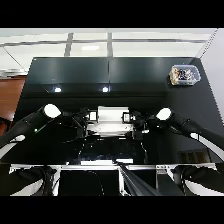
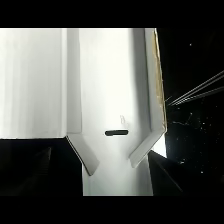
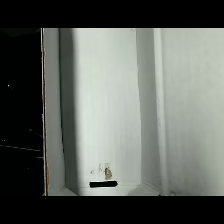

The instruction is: Fold the box and place the chain.

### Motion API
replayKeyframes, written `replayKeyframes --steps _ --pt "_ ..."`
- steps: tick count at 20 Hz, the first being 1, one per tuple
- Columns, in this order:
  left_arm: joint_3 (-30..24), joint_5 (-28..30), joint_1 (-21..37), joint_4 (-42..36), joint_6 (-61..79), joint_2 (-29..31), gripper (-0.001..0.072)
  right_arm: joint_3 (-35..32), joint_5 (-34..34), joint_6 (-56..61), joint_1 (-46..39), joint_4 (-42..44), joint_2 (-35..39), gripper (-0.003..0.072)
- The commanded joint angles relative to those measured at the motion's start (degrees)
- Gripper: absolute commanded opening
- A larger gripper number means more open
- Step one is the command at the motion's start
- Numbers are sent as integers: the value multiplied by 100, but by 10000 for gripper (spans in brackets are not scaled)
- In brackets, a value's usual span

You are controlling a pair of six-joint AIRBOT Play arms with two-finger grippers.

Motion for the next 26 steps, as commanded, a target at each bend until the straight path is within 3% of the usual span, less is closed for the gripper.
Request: replayKeyframes --steps 1,2,4,5,14,17,21,26 --pt "28 33 -37 -22 -140 -98 526 4 2 2 2 2 -4 177" --pt "28 -35 -37 -24 -133 -105 373 4 2 2 2 2 -4 176" --pt "28 -131 -37 -31 -133 -105 239 4 2 2 2 2 -4 176" --pt "28 -179 -37 -35 -131 -105 225 4 2 2 2 2 -4 176" --pt "28 -236 -37 -361 -131 -109 226 4 2 2 2 2 -4 177" --pt "28 -212 -94 -787 -61 -212 226 4 2 2 2 2 -4 177" --pt "28 319 -393 -1176 83 -433 226 4 2 2 2 2 -4 177" --pt "28 358 -396 -1207 81 -525 219 4 2 2 2 2 -4 177"
